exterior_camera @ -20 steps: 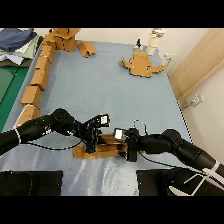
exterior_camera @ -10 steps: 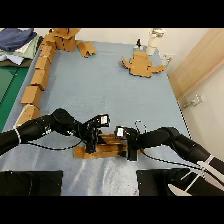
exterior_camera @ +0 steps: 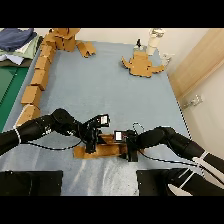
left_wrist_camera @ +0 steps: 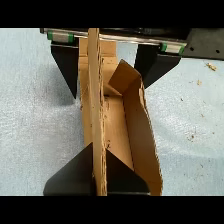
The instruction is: Fold the box.
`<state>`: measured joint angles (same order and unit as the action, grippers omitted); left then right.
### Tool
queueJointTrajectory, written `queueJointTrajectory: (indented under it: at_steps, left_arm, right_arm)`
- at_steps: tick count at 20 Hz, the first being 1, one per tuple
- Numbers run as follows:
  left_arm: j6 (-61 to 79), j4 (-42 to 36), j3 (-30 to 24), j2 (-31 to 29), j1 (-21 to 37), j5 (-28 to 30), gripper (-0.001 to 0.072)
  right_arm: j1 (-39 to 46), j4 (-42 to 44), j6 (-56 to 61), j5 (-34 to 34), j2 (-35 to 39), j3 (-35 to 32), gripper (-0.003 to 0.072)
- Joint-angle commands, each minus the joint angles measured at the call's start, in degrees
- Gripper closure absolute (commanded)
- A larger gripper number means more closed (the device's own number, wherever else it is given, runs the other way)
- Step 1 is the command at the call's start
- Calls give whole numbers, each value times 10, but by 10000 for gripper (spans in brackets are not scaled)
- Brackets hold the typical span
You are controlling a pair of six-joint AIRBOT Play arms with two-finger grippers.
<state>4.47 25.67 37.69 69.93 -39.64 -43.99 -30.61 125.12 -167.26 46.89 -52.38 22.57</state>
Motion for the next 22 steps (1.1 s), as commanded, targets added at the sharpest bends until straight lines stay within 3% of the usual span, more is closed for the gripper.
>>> queueJointTrajectory:
  at_steps: [1, 13, 15, 18, 22]
  left_arm:
    - [0, 0, 0, 0, 0, 0, 700]
    - [0, 0, 0, 0, 0, 0, 700]
    - [0, 0, 0, 0, 0, 0, 700]
    - [0, 0, 0, 0, 0, 0, 700]
    - [0, 0, 0, 0, 0, 0, 700]
  right_arm:
    - [0, 7, -24, -4, -9, 0, -8]
    - [-6, 12, -44, -20, -30, 0, 13]
    - [-6, 12, -45, -19, -30, 0, 121]
    - [-6, 12, -45, -18, -30, 0, 182]
    - [-6, 12, -45, -18, -29, 0, 182]
